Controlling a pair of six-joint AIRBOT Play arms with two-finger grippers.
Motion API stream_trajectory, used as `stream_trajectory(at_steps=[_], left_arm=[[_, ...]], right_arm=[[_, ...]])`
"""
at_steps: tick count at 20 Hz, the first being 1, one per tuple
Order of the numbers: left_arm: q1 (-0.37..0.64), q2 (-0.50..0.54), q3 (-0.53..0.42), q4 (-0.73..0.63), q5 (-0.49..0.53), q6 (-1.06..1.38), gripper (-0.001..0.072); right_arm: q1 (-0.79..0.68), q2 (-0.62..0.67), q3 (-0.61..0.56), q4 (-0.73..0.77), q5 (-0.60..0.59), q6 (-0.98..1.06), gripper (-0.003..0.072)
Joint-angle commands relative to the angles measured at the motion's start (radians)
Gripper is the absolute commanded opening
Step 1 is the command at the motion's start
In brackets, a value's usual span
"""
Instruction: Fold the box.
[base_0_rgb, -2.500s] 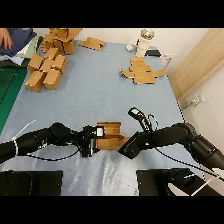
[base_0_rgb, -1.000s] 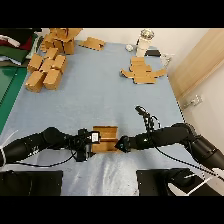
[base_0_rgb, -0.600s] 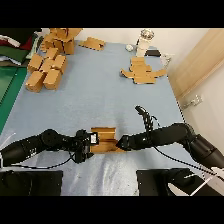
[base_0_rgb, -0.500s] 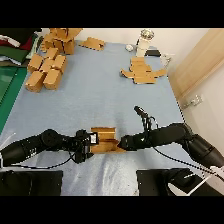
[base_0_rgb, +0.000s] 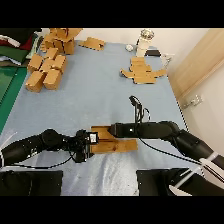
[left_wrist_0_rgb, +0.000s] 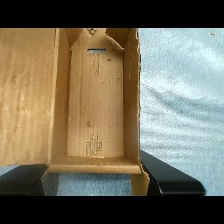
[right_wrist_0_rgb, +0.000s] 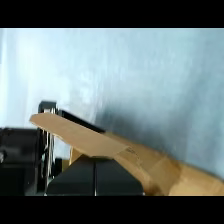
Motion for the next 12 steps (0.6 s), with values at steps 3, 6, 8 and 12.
stream_trajectory(at_steps=[3, 6, 8, 12], left_arm=[[0.0, -0.001, -0.001, 0.002, -0.001, 0.001, 0.0382], [0.0, -0.001, -0.001, 0.002, -0.001, 0.001, 0.0382], [0.0, -0.001, -0.001, 0.002, -0.001, 0.001, 0.0382], [0.0, -0.001, -0.001, 0.002, -0.001, 0.001, 0.0383]], right_arm=[[0.008, -0.225, 0.031, -0.027, 0.075, -0.074, 0.0003], [0.008, -0.294, 0.032, -0.027, 0.075, -0.163, 0.0003], [0.008, -0.309, 0.031, -0.027, 0.063, -0.203, 0.0003], [0.008, -0.312, 0.032, -0.027, 0.033, -0.274, 0.0003]])
